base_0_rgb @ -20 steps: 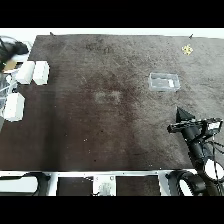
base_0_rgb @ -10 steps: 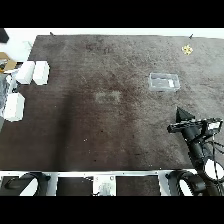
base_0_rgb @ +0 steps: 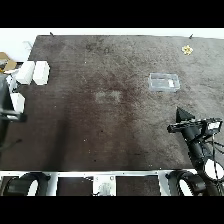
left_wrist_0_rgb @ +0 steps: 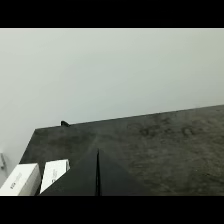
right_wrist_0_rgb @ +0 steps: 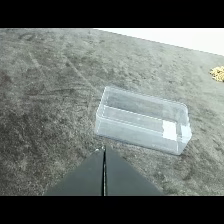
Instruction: Fold the box and place the chain.
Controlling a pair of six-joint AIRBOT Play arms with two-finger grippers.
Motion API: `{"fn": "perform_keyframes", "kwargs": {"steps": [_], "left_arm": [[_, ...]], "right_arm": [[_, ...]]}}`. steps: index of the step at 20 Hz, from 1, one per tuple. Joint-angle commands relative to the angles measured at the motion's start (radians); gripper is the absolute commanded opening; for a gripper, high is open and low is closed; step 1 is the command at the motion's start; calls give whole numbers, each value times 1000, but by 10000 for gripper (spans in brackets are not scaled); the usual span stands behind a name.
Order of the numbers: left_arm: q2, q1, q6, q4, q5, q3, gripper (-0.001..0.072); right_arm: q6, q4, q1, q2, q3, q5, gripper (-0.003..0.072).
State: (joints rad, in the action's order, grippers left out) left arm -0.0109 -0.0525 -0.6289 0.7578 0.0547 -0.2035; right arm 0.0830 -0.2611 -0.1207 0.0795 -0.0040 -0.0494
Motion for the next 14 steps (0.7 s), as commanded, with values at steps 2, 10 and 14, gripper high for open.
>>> {"fn": "perform_keyframes", "kwargs": {"steps": [2, 10, 14], "left_arm": [[-126, -5, -24, 2, -13, 158, 10], [-126, -5, -25, 1, 15, 158, 12], [-126, -5, -25, 1, 13, 158, 13]], "right_arm": [[0, 0, 0, 0, 0, 0, 4], [0, 0, 0, 0, 0, 0, 4], [0, 0, 0, 0, 0, 0, 4]]}}
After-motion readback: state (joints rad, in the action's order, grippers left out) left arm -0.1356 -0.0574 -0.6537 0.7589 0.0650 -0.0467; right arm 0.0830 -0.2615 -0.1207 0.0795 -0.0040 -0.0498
